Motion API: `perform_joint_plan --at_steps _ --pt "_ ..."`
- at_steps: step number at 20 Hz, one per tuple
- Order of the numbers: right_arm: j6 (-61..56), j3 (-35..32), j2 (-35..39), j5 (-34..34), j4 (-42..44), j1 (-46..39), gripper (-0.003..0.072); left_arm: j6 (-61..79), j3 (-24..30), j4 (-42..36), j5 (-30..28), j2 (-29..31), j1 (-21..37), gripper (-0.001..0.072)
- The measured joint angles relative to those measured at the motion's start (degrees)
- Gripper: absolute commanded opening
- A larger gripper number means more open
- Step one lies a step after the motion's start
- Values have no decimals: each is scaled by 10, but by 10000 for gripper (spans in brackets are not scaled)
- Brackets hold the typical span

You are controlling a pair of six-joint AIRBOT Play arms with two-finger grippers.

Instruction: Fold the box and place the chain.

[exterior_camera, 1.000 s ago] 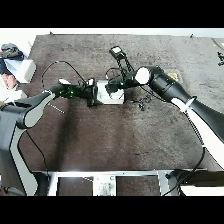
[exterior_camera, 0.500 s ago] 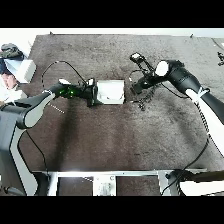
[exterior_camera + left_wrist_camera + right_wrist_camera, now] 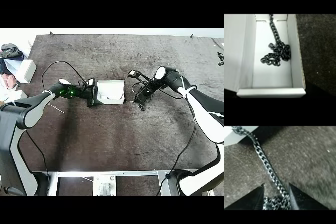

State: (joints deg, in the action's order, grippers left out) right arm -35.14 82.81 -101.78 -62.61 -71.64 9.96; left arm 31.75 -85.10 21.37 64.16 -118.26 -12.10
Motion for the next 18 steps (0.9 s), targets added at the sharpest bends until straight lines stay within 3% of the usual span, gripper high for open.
perform_joint_plan --at_steps 1,2,3,5,6,7,10,18 --pt "10 3 -7 -1 0 -1 320 0 0 0 0 0 0 397" --pt "19 4 -13 -3 1 -2 231 0 0 0 0 0 0 397" --pt "26 6 -17 -6 0 -2 224 0 0 0 0 0 0 397" --pt "37 8 -22 -8 -7 -3 94 0 0 0 0 0 0 397" --pt "43 9 -24 -6 -9 -3 93 0 0 0 0 0 0 397" --pt "50 9 -24 -7 -14 -3 19 0 0 0 0 0 0 397" --pt "69 8 -10 -27 -14 -1 16 0 0 0 0 0 0 397" --pt "84 66 150 -18 148 9 16 0 0 0 0 0 0 397"
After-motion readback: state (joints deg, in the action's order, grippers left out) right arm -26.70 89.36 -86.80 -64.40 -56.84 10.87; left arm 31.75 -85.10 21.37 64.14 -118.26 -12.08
